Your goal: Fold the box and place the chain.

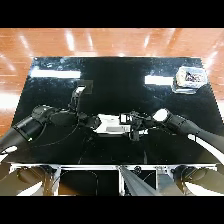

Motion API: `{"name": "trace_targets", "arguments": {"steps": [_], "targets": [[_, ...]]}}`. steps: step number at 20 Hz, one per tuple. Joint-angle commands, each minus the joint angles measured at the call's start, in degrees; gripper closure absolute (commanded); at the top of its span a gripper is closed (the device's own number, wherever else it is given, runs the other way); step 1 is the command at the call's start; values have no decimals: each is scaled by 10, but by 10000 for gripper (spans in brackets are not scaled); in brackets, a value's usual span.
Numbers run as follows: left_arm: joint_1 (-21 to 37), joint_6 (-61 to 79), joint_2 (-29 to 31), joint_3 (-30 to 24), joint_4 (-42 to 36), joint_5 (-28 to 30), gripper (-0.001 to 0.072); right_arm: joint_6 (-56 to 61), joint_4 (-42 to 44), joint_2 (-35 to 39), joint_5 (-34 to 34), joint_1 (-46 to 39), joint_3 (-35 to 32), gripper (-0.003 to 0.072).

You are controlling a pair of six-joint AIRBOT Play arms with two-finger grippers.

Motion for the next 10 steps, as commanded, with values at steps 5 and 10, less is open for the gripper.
{"name": "trace_targets", "arguments": {"steps": [5,10], "targets": [[-28,27,6,-6,58,-9,72,2,2,0,1,0,0,143],[-49,27,6,-16,58,-53,72,2,2,0,1,0,0,143]]}}
